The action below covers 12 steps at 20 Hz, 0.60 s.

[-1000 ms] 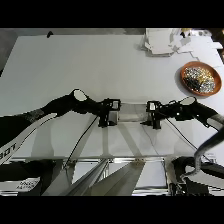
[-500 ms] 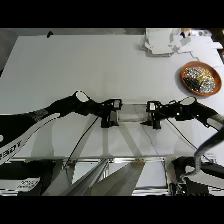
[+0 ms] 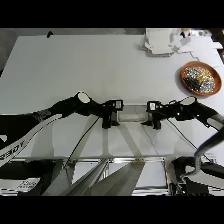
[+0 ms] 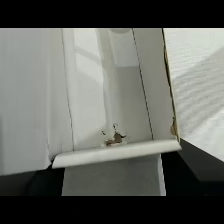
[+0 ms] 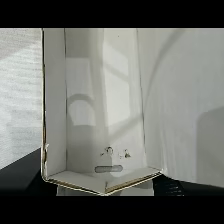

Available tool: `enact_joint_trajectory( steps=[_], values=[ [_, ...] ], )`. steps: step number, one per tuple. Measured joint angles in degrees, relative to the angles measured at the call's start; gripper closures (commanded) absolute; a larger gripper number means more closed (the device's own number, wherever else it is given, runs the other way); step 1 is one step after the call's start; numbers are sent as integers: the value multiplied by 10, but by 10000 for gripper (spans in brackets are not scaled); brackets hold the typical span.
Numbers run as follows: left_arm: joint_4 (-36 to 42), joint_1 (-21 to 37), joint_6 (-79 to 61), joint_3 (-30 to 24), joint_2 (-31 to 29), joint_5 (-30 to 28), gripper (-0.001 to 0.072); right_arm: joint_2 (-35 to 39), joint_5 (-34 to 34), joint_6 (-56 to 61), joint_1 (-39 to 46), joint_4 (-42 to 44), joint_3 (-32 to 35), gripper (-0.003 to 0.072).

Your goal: Fold the box and place the chain.

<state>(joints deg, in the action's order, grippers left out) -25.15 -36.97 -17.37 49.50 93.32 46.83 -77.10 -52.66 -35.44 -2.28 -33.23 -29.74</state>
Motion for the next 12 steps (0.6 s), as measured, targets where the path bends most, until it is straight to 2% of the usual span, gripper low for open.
enact_joint_trajectory(
  steps=[12],
  values=[
    [-13, -5, -2, 0, 1, 8, 622, 0, 1, -16, 0, 3, 0, 178]
  ],
)
